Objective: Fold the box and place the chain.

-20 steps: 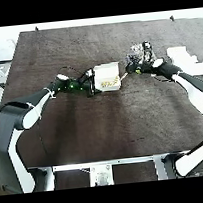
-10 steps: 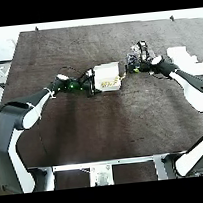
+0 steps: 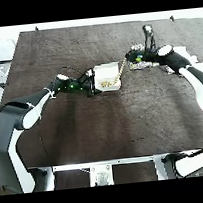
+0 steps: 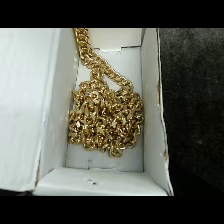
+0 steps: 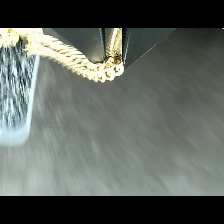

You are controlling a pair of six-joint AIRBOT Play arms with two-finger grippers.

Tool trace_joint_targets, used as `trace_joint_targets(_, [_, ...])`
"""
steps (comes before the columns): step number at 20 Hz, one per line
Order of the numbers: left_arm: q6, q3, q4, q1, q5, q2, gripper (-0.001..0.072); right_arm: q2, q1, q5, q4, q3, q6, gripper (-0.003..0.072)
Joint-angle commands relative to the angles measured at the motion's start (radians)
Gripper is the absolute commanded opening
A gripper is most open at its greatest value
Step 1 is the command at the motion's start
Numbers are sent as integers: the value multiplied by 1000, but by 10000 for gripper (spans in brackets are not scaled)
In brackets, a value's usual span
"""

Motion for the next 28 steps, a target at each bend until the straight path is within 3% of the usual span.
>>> trace_joint_targets(1, [0,0,0,0,0,0,289,177,20,1,-3,-9,0,1])
trace_joint_targets(7, [0,0,0,0,0,0,288,412,101,0,-72,-9,-1,1])
trace_joint_targets(13, [0,0,0,0,0,0,289,516,213,-3,-109,-8,-1,1])
trace_joint_targets(22, [0,0,0,0,0,0,289,504,292,-4,-115,-45,0,2])
trace_joint_targets(24, [0,0,0,0,0,0,289,483,292,-28,-115,-112,0,2])
trace_joint_targets(28, [0,0,0,0,0,0,289,401,293,-190,-90,-304,0,2])
